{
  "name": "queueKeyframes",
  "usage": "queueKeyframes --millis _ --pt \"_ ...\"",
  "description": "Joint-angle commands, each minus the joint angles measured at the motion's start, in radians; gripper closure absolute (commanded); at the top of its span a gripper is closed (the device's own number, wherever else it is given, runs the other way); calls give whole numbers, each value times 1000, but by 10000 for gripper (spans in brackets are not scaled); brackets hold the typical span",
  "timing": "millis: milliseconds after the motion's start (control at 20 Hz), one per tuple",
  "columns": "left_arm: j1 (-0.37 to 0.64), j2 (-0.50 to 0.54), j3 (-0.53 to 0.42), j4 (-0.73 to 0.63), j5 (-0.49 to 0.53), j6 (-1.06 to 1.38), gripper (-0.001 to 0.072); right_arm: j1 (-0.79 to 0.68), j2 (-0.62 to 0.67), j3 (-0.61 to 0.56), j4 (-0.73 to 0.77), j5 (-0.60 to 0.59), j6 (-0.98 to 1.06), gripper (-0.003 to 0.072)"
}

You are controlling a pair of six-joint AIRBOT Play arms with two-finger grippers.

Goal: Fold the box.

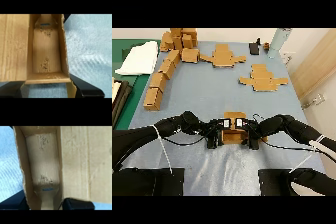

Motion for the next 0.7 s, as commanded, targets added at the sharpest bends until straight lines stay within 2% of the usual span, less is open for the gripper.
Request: queueKeyframes --millis 0,500,600,650 --pt "0 0 0 1 0 -24 122 0 1 0 0 0 1 264" --pt "1 0 0 8 -6 -24 120 0 1 0 0 0 1 264" --pt "1 0 0 8 -6 -30 92 0 1 0 0 0 1 264" --pt "1 0 0 8 -6 -32 40 0 1 0 0 0 1 264"
